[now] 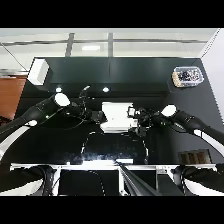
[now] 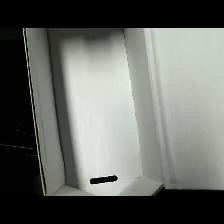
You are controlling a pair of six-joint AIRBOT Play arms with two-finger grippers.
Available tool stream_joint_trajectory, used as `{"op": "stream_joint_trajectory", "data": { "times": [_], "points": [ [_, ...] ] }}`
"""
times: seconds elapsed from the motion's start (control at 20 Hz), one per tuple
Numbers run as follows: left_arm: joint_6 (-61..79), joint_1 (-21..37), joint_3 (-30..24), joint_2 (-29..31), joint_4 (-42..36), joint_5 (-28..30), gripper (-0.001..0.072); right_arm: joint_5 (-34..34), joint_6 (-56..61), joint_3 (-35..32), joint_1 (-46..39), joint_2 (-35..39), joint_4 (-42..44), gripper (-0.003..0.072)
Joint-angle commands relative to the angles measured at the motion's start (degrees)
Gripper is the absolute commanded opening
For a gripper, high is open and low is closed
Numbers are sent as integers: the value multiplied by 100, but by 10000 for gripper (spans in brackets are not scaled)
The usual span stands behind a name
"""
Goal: Fold the box and place the chain.
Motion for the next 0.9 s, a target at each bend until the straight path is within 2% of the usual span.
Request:
{"op": "stream_joint_trajectory", "data": {
  "times": [0.0,0.2,0.3,0.35,0.4,0.6,0.65,0.7,0.85],
  "points": [
    [-992,-376,238,-4,975,146,690,0,0,0,2,0,0,424],
    [-2686,-1003,699,-35,2562,-70,666,-2,0,0,2,0,0,425],
    [-3464,-1307,986,-168,3300,-496,584,-2,2,0,2,0,0,424],
    [-3757,-1412,1132,-271,3530,-715,518,-2,2,0,2,0,0,424],
    [-3928,-1488,1252,-369,3598,-863,491,-2,2,0,2,0,0,425],
    [-4625,-1626,1622,-671,3652,-1268,489,-2,2,0,2,0,0,425],
    [-4732,-1641,1685,-732,3668,-1368,473,0,2,0,2,0,-2,425],
    [-4815,-1648,1725,-772,3683,-1423,407,0,2,0,2,0,-2,424],
    [-5184,-1725,1744,-835,3692,-1429,370,0,2,0,2,0,-2,425]
  ]
}}
